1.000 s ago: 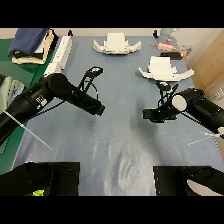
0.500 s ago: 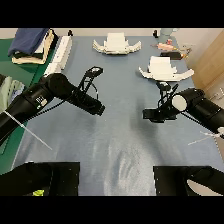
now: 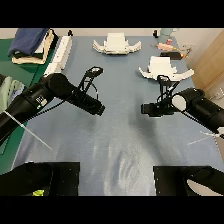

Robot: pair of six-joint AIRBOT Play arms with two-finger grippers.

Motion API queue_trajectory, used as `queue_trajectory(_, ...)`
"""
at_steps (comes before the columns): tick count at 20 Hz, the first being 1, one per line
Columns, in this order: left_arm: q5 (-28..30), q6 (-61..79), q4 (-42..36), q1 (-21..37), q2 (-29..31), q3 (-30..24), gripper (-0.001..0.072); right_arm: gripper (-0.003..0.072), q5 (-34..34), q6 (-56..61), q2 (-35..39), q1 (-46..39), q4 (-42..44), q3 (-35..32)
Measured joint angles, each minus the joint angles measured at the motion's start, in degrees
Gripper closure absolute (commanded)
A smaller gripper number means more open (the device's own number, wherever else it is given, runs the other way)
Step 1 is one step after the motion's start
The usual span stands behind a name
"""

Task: Fold the box.

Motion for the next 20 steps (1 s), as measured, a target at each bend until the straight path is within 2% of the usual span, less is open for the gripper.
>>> queue_trajectory(2,0.00,0.00,0.00,0.00,0.00,0.00,0.0696,0.0668,-0.87,0.04,-0.22,-0.04,1.62,-0.02)
queue_trajectory(3,0.22,0.00,0.00,0.00,0.00,0.00,0.0696,0.0603,-1.16,0.09,-0.39,-0.07,3.04,-0.02)
queue_trajectory(4,0.96,0.02,0.00,0.00,0.00,-0.02,0.0696,0.0495,-1.25,0.11,-0.70,-0.33,4.11,0.15)
queue_trajectory(5,1.86,0.02,0.02,0.00,0.00,-0.02,0.0696,0.0450,-1.09,0.13,-1.18,-1.36,4.83,0.79)
queue_trajectory(8,4.57,0.02,0.00,-0.07,0.00,-0.02,0.0696,0.0444,2.08,-1.03,-4.22,-9.64,4.42,6.95)
queue_trajectory(9,5.53,0.02,0.00,-0.07,0.00,-0.02,0.0696,0.0406,3.52,-3.02,-6.01,-14.08,4.39,10.64)
queue_trajectory(10,6.51,0.02,0.00,-0.07,0.00,-0.02,0.0696,0.0302,5.11,-5.18,-8.09,-18.58,4.37,14.64)
queue_trajectory(15,10.10,0.02,0.00,-0.07,0.00,-0.02,0.0695,0.0302,10.19,-17.33,-26.29,-40.96,7.93,40.96)
queue_trajectory(20,14.51,0.02,0.00,-0.07,0.00,-0.02,0.0696,0.0302,9.18,-25.66,-46.99,-51.36,20.76,61.59)
